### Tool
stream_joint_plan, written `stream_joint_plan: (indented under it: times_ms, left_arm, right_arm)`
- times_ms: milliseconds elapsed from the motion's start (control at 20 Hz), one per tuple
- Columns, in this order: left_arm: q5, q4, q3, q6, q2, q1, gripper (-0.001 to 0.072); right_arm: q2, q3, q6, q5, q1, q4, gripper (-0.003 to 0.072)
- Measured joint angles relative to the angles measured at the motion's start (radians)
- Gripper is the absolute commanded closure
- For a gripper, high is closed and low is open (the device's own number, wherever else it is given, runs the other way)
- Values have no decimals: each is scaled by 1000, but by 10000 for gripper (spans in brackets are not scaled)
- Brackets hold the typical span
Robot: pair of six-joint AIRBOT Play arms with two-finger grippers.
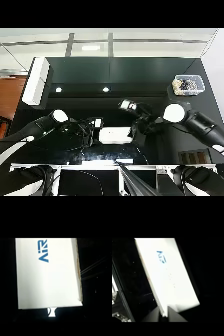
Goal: Fold the box and place the chain.
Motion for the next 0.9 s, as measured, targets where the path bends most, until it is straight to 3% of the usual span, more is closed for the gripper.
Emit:
stream_joint_plan:
  times_ms: [150, 500, 900]
  left_arm:
    - [0, 1, 0, 0, 0, 0, 307]
    - [-1, 2, 0, 3, 0, 0, 307]
    - [-1, 2, 0, 3, 0, 0, 307]
  right_arm:
    - [17, -53, 160, 45, -79, 60, 663]
    - [-31, -206, 276, -142, -119, 549, 654]
    - [-118, -228, 298, -251, -42, 690, 654]
